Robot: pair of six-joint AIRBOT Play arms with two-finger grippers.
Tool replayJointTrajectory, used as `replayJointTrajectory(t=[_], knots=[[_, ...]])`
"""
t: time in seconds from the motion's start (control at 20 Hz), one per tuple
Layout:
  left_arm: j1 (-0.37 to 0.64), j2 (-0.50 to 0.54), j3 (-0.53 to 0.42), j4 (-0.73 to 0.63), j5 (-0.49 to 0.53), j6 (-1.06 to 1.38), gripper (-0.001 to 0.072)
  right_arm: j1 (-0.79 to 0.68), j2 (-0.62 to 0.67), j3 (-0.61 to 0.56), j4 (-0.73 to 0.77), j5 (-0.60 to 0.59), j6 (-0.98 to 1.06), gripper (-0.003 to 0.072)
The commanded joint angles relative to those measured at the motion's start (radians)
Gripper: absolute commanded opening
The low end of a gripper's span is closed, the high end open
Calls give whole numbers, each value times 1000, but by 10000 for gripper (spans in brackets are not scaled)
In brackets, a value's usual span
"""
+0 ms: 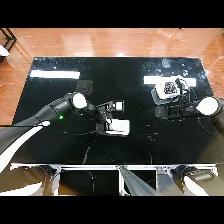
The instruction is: Fold the box and place the chain.
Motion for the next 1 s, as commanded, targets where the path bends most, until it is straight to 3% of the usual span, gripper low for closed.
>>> replayJointTrajectory(t=[0.0, 0.2, 0.35, 0.7, 0.95], knots=[[5, 18, 1, 62, 0, -66, 439, 0, 1, 0, 0, 0, 0, 19], [64, 46, 16, 114, -4, -206, 439, 0, 1, 0, -1, 0, 0, 19], [174, 51, 47, 166, -29, -312, 440, 0, 1, 0, -1, 0, 0, 19], [591, 41, 234, 303, -36, -591, 440, 0, 1, 0, 0, -14, 0, 19], [850, -91, 451, 303, -37, -649, 439, 5, 1, 0, 4, -30, 0, 19]])
